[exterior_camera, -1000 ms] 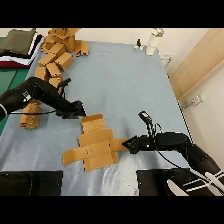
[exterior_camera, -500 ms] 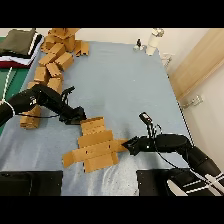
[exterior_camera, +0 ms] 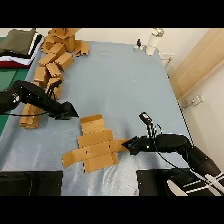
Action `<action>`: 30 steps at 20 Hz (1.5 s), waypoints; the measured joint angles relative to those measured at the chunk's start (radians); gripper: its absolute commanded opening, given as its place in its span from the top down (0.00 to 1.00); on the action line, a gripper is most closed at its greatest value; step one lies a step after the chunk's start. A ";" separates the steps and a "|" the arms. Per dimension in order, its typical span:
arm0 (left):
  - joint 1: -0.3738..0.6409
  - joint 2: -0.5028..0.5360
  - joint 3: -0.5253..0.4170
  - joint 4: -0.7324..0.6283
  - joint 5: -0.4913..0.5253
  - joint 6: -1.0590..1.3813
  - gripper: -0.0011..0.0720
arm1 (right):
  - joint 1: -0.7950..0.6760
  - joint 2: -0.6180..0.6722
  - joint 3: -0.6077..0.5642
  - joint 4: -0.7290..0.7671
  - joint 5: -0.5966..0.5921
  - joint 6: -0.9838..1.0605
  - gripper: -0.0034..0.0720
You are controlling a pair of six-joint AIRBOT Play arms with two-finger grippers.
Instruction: Fold the box.
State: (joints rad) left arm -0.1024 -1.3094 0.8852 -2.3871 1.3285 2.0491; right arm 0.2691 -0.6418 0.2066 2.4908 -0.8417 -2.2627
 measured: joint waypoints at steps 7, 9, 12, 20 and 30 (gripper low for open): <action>-0.170 -0.062 -0.039 -0.041 -0.092 0.154 0.35 | 0.000 -0.001 0.000 -0.005 0.000 0.000 0.95; -0.201 -0.073 -0.042 -0.050 -0.101 0.173 0.35 | 0.000 0.000 0.000 -0.006 0.000 0.000 0.95; -0.198 -0.080 -0.044 -0.055 -0.095 0.182 0.35 | 0.000 -0.001 0.000 -0.007 0.000 0.000 0.95; -0.039 -0.084 -0.045 -0.083 0.043 0.204 0.39 | 0.000 -0.001 0.000 -0.008 -0.003 0.001 0.95; 0.008 -0.081 -0.046 -0.108 0.095 0.414 0.40 | 0.000 -0.001 0.000 -0.012 -0.005 0.082 0.95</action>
